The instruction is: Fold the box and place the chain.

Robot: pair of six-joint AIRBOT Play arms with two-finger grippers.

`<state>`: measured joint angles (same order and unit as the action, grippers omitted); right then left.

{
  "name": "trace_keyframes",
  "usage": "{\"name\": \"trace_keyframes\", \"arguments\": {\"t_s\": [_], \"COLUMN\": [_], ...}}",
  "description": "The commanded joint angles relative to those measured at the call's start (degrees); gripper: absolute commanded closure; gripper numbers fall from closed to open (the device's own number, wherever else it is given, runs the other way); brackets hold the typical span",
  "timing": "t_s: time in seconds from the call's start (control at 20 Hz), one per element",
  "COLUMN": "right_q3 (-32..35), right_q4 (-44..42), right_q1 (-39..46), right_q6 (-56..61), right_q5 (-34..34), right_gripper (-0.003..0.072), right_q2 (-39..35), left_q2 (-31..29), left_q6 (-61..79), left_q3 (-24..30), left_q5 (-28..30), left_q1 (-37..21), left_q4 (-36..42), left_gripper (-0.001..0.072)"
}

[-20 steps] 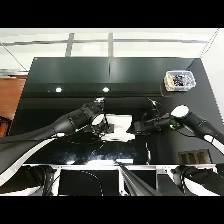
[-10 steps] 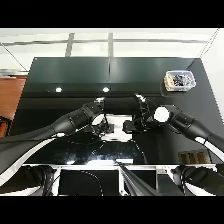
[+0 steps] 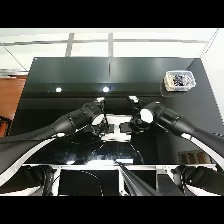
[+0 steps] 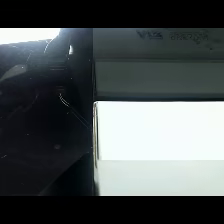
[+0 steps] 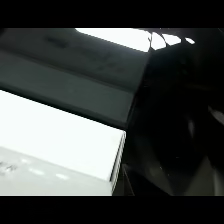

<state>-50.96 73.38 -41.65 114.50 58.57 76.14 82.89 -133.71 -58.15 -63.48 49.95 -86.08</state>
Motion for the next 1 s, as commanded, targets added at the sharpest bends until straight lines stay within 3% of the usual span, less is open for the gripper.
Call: {"name": "trace_keyframes", "arguments": {"t_s": [0.0, 0.15, 0.25, 0.35, 0.45, 0.55, 0.65, 0.9, 0.95], "right_q3": [-1.81, -1.81, -1.81, -1.81, -1.81, -1.81, -1.86, -1.86, -1.86], "right_q4": [4.9, 4.87, 4.83, 4.63, 4.44, 4.39, 4.31, 3.74, 3.61], "right_q1": [-2.4, -2.4, -2.4, -2.4, -2.4, -2.4, -2.1, -1.68, -1.68], "right_q6": [8.11, 11.5, 13.31, 14.12, 14.53, 14.53, 14.8, 14.78, 14.75], "right_q5": [1.79, 1.44, 1.46, 1.42, 1.7, 1.86, 1.88, 2.82, 2.8], "right_gripper": [0.0403, 0.0404, 0.0447, 0.0678, 0.0681, 0.0673, 0.0329, 0.0338, 0.0416], "right_q2": [2.73, 3.1, 3.13, 3.15, 3.19, 3.19, 3.17, 3.19, 3.19], "left_q2": [-0.04, -0.04, -0.04, -0.04, -0.04, -0.04, -0.04, -0.02, -0.02], "left_q6": [0.0, 0.0, 0.0, 0.0, 0.0, 0.0, 0.0, 0.0, 0.0], "left_q3": [-0.04, -0.04, -0.04, -0.04, -0.04, -0.04, -0.04, -0.04, -0.04], "left_q5": [0.0, 0.0, 0.0, 0.26, 0.31, 0.31, 0.24, 0.37, 0.37], "left_q1": [-0.04, -0.04, -0.04, -0.04, -0.07, -0.04, -0.07, -0.04, -0.07], "left_q4": [-0.02, -0.02, -0.02, -0.24, -0.26, -0.24, -0.24, -0.24, -0.24], "left_gripper": [0.0683, 0.0683, 0.0683, 0.0684, 0.0684, 0.0683, 0.0683, 0.0683, 0.0683]}}
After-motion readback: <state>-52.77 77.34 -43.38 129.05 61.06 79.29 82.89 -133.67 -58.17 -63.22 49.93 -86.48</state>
